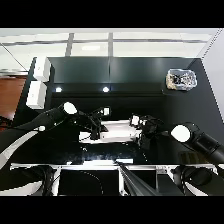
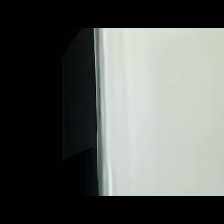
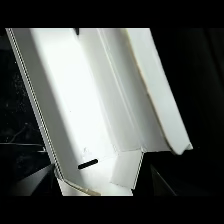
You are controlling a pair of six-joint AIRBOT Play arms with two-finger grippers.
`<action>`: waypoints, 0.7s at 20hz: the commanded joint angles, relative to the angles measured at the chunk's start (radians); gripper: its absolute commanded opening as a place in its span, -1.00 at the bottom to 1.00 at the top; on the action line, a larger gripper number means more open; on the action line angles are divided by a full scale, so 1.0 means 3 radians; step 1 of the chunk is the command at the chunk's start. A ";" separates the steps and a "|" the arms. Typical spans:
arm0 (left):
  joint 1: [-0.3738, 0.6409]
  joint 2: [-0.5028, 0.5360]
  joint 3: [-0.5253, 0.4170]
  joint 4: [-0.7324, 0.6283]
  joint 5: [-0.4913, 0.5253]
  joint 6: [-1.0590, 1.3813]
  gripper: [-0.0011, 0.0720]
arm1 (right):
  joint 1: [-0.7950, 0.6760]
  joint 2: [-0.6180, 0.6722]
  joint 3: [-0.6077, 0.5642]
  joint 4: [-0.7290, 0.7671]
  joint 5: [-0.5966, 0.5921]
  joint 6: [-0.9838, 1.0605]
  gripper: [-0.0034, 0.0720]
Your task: Fold the box and place the chain.
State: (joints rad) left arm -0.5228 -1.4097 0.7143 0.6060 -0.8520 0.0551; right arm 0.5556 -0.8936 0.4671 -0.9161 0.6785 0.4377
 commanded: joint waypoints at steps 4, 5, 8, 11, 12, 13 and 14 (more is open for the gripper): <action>0.0001 -0.0001 -0.0001 0.0000 -0.0001 0.0000 -0.91 | -0.0098 -0.0070 0.0004 0.0406 -0.0120 -0.0501 0.95; 0.0001 -0.0001 -0.0001 0.0000 -0.0001 0.0000 -0.91 | -0.0136 -0.0111 0.0004 0.0514 -0.0117 -0.0600 0.95; 0.0001 -0.0001 -0.0001 0.0000 -0.0001 0.0000 -0.91 | -0.0165 -0.0264 0.0004 0.0828 -0.0070 -0.0908 0.95; 0.0001 -0.0001 -0.0001 0.0000 -0.0001 0.0000 -0.91 | -0.0165 -0.0323 0.0004 0.0912 0.0009 -0.1053 0.95; 0.0001 -0.0001 -0.0001 0.0000 -0.0001 0.0000 -0.91 | -0.0167 -0.0323 0.0004 0.0926 0.0042 -0.1057 0.95; 0.0001 -0.0001 -0.0001 0.0000 -0.0001 0.0000 -0.91 | -0.0165 -0.0322 0.0004 0.0945 0.0112 -0.1077 0.95; 0.0001 -0.0001 -0.0001 0.0000 -0.0004 0.0000 -0.91 | -0.0165 -0.0322 0.0004 0.0998 0.0193 -0.1106 0.95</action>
